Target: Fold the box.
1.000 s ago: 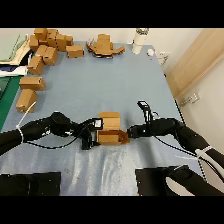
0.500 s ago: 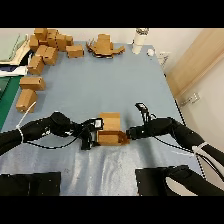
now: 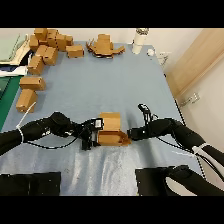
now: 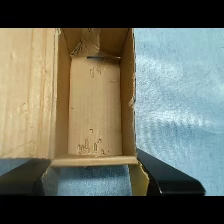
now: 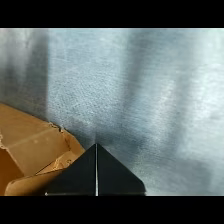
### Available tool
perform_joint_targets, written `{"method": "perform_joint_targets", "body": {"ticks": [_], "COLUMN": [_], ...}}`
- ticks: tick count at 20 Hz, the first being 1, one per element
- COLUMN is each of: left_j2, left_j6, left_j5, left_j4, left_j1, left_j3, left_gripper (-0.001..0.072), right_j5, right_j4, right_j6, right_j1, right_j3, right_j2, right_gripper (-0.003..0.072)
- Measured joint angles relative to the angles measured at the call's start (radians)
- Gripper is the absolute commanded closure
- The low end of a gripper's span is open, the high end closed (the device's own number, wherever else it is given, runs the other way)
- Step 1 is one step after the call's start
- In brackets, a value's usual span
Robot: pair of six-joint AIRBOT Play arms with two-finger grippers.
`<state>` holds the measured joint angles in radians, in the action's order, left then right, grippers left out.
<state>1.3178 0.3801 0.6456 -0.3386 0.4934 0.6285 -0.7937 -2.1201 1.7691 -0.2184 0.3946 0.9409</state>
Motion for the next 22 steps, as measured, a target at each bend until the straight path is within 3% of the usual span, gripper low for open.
{"method": "perform_joint_targets", "body": {"ticks": [6,8,16,22], "left_j2": [0.000,0.000,0.000,0.000], "left_j6": [-0.001,-0.002,0.000,0.000], "left_j5": [-0.002,-0.004,0.000,0.000], "left_j4": [0.000,-0.001,-0.001,-0.001], "left_j1": [0.000,0.000,0.000,0.000], "left_j3": [0.000,0.000,0.000,0.000], "left_gripper": [0.0253,0.0252,0.0252,0.0252], "right_j5": [-0.002,-0.029,-0.082,-0.005], "right_j4": [0.040,0.042,0.038,-0.064], "right_j6": [-0.098,-0.108,-0.107,0.027], "right_j1": [0.000,0.000,0.000,0.000], "right_j3": [0.000,0.000,-0.001,0.000], "right_j2": [-0.053,-0.066,-0.042,-0.002], "right_gripper": [0.0678,0.0622,0.0667,0.0668]}}
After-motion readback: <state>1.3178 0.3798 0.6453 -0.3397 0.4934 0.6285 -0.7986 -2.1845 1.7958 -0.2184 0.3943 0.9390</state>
